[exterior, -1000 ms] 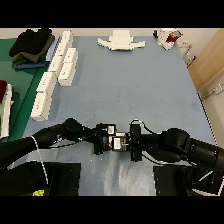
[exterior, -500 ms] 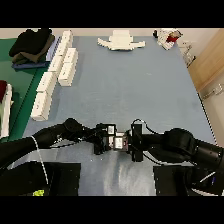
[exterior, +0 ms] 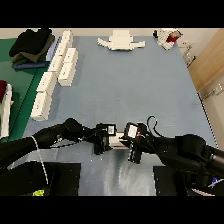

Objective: Fold the box.

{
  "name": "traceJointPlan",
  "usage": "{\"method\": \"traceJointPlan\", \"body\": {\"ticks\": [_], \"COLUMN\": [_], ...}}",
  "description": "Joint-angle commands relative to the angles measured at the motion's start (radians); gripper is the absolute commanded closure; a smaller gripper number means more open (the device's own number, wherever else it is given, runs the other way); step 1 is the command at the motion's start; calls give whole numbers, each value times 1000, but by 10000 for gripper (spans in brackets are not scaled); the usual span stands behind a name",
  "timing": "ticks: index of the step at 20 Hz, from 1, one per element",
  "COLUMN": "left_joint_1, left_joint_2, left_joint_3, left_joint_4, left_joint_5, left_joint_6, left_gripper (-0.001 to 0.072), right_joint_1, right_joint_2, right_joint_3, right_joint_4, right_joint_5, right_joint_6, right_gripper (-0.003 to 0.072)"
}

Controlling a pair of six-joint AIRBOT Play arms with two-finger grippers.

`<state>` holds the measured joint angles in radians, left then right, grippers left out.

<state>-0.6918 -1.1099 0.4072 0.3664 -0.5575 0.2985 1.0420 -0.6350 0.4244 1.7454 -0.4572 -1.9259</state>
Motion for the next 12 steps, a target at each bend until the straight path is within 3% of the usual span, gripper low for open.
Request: {"method": "traceJointPlan", "body": {"ticks": [1,5,12], "left_joint_1": [0,0,0], "left_joint_2": [0,0,0], "left_joint_3": [1,1,1], "left_joint_4": [0,0,0], "left_joint_5": [0,0,0], "left_joint_6": [0,0,0], "left_gripper": [184,183,183], "right_joint_1": [0,0,1], "right_joint_2": [63,68,21], "right_joint_3": [-133,-270,-332], "right_joint_4": [33,33,32], "right_joint_5": [296,490,496], "right_joint_6": [233,397,418], "right_gripper": [639,644,643]}}
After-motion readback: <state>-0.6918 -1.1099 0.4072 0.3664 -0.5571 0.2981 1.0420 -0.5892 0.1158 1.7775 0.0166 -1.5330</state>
